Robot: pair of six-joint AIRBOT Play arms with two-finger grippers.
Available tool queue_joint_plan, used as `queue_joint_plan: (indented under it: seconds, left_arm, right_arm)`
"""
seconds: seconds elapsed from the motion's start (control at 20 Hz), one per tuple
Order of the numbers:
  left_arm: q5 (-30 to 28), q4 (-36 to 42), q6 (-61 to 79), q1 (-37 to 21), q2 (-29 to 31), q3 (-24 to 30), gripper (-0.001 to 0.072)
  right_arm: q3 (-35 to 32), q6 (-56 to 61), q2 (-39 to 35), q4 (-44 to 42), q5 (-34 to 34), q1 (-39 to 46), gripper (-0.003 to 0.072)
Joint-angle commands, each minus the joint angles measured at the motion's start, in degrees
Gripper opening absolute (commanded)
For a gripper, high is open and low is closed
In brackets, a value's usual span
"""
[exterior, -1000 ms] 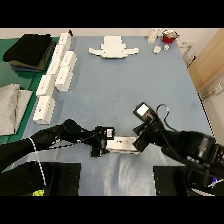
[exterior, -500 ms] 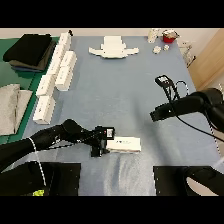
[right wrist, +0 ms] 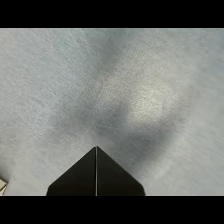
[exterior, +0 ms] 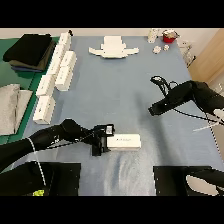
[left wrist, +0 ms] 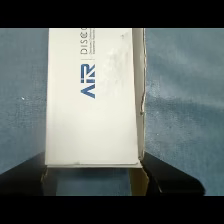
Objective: Fold the box.
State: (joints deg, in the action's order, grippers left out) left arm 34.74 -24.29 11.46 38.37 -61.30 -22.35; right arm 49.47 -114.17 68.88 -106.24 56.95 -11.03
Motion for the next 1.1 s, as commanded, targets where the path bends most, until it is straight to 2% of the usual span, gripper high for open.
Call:
queue_joint_plan:
  seconds: [0.0,0.2,0.3,0.4,0.5,0.65,0.85,1.05]
  left_arm:
    - [-0.28,-0.15,-6.34,-2.08,1.99,-0.52,0.0547]
    - [-0.28,-2.51,-17.86,-10.25,8.13,-0.63,0.0547]
    - [-0.44,-7.91,-25.94,-16.63,11.3,-0.63,0.0547]
    - [-3.32,-15.63,-36.15,-24.37,13.6,-0.66,0.0547]
    - [-6.67,-23.26,-45.46,-32.65,13.79,-1.31,0.0547]
    - [-10.1,-24.74,-48.65,-42.25,11.34,-2.86,0.0547]
    - [-10.05,-24.85,-51.89,-46.88,5.6,-5.6,0.0547]
    - [-10.54,-25.33,-52.11,-49.03,3.69,-5.86,0.0547]
  right_arm:
    - [0.28,-0.98,1.16,-0.52,-0.26,0.33,0.0004]
    - [0.28,-0.98,1.16,-0.5,-0.26,0.33,0.0004]
    - [0.28,-0.96,1.16,-0.5,-0.26,0.33,0.0005]
    - [0.28,-0.98,1.16,-0.5,-0.26,0.33,0.0005]
    - [0.28,-0.98,1.16,-0.5,-0.26,0.33,0.0004]
    - [0.28,-0.98,1.16,-0.5,-0.28,0.33,0.0004]
    - [0.28,-0.98,1.16,-0.48,-0.26,0.33,0.0004]
    - [0.28,-0.98,1.16,-0.48,-0.28,0.33,0.0004]
